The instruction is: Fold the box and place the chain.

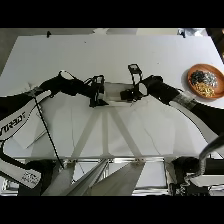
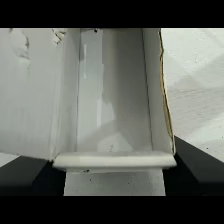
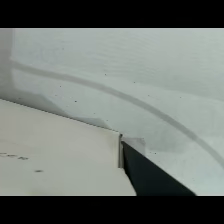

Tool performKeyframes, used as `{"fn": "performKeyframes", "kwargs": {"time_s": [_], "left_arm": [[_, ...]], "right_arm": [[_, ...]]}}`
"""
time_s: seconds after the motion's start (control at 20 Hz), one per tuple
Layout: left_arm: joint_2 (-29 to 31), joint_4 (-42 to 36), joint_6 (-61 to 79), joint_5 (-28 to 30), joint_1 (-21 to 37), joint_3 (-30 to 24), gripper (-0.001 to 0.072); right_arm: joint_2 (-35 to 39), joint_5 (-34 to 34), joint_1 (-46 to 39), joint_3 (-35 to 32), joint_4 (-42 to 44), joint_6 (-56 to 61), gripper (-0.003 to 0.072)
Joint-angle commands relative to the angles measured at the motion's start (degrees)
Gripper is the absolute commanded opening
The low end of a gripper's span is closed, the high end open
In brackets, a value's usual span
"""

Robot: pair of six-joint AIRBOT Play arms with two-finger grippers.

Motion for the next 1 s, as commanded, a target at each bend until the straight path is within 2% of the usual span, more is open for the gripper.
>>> {"fn": "performKeyframes", "kwargs": {"time_s": [0.0,0.05,0.2,0.25,0.3,0.35,0.7,0.8,0.95], "left_arm": [[0.0,-0.02,0.04,0.09,0.0,0.0,0.0326],[0.0,-0.02,0.04,0.09,0.0,0.0,0.0326],[0.0,-0.02,0.04,0.09,0.0,0.0,0.0326],[0.0,-0.02,0.04,0.09,0.0,0.0,0.0326],[0.0,-0.02,0.04,0.09,0.0,0.0,0.0326],[0.0,-0.02,0.04,0.09,0.0,0.0,0.0326],[0.0,-0.02,0.04,0.09,0.0,0.0,0.0326],[0.0,-0.02,0.04,0.09,0.0,0.0,0.0326],[0.0,-0.02,0.04,0.09,0.0,0.0,0.0326]], "right_arm": [[-0.46,-0.17,0.63,0.0,-0.61,2.03,0.005],[-0.46,-0.17,0.63,0.0,-0.61,2.05,0.0009],[-0.46,-0.13,0.63,0.0,-0.59,2.05,0.0011],[-0.44,-0.13,0.63,0.0,-0.59,2.05,0.0046],[-0.42,-0.11,0.63,0.0,-0.59,2.05,0.0159],[-0.39,0.02,0.63,0.02,-0.55,2.05,0.0239],[4.98,1.77,0.52,0.02,-0.57,2.01,0.0255],[7.43,3.43,0.5,0.0,-0.61,1.79,0.0324],[11.23,6.49,0.39,0.0,-1.05,1.09,0.033]]}}
